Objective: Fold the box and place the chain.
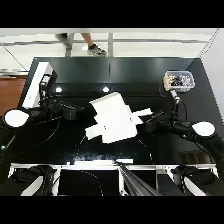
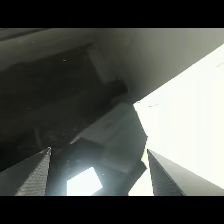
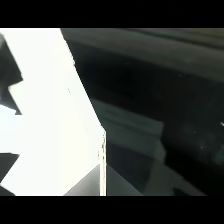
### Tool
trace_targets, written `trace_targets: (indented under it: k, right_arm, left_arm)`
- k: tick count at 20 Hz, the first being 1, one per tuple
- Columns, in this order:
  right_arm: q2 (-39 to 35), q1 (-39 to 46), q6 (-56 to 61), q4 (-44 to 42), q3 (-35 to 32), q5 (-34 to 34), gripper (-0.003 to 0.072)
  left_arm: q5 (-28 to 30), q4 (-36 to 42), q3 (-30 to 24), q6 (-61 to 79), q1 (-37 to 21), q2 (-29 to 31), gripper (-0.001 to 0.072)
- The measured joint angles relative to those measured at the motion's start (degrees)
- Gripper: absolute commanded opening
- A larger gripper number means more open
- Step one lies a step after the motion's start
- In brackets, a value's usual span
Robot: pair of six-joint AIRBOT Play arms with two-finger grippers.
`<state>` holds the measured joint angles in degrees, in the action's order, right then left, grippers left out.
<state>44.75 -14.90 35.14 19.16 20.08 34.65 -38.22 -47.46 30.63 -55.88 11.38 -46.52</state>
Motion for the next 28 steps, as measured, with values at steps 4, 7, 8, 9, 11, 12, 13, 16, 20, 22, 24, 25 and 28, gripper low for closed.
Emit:
trace_targets:
  k: [4, 7, 8, 9, 11, 12, 13, 16, 20, 22, 24, 25, 28]
  right_arm:
    - [-0.24, -4.92, -0.13, 0.61, -1.31, -7.56, 0.0007]
    - [-0.26, -6.29, 0.26, 0.76, -1.66, -9.57, 0.0007]
    - [-0.28, -6.51, 0.44, 0.83, -1.77, -9.92, 0.0008]
    - [-0.26, -6.71, 0.52, 0.85, -1.81, -10.08, 0.0007]
    - [-0.26, -6.91, 0.87, 0.92, -1.86, -10.21, 0.0007]
    - [-0.26, -6.97, 0.92, 0.92, -1.88, -10.12, 0.0008]
    - [-0.26, -7.04, 1.07, 0.98, -1.88, -9.9, 0.0008]
    - [-0.26, -7.08, 1.55, 0.98, -1.88, -8.94, 0.0008]
    - [-0.26, -7.08, 1.99, 1.03, -1.88, -8.26, 0.0008]
    - [-0.28, -7.08, 2.21, 1.03, -1.88, -8.13, 0.0008]
    - [-0.28, -7.08, 2.38, 1.03, -1.88, -8.02, 0.0008]
    - [-0.26, -7.08, 2.4, 1.07, -1.88, -8.0, 0.0008]
    - [-0.26, -7.08, 2.43, 1.11, -1.88, -7.96, 0.0009]
  left_arm:
    - [-2.32, 2.16, -0.02, -0.81, 0.04, -0.98, 0.0709]
    - [-6.01, 3.37, -0.04, -2.93, 0.04, -4.28, 0.0709]
    - [-7.15, 4.15, -0.04, -3.13, 0.04, -5.86, 0.0709]
    - [-8.37, 5.64, -0.04, -2.97, -0.04, -7.69, 0.0709]
    - [-10.34, 10.78, -0.04, 0.24, -0.44, -11.67, 0.0709]
    - [-11.28, 14.05, -0.04, 3.04, -0.61, -13.9, 0.0709]
    - [-12.2, 17.64, -0.04, 5.77, -0.66, -16.04, 0.0709]
    - [-13.9, 26.62, 0.22, 16.55, 0.0, -21.9, 0.0709]
    - [-16.52, 34.42, 2.71, 28.87, 0.94, -28.85, 0.07]
    - [-18.71, 35.41, 4.87, 33.75, 1.18, -32.0, 0.0655]
    - [-22.18, 34.25, 7.45, 37.46, 1.36, -34.84, 0.0462]
    - [-23.19, 32.74, 8.55, 38.45, 1.38, -35.85, 0.0453]
    - [-25.4, 28.59, 10.75, 40.11, 1.46, -37.59, 0.0216]
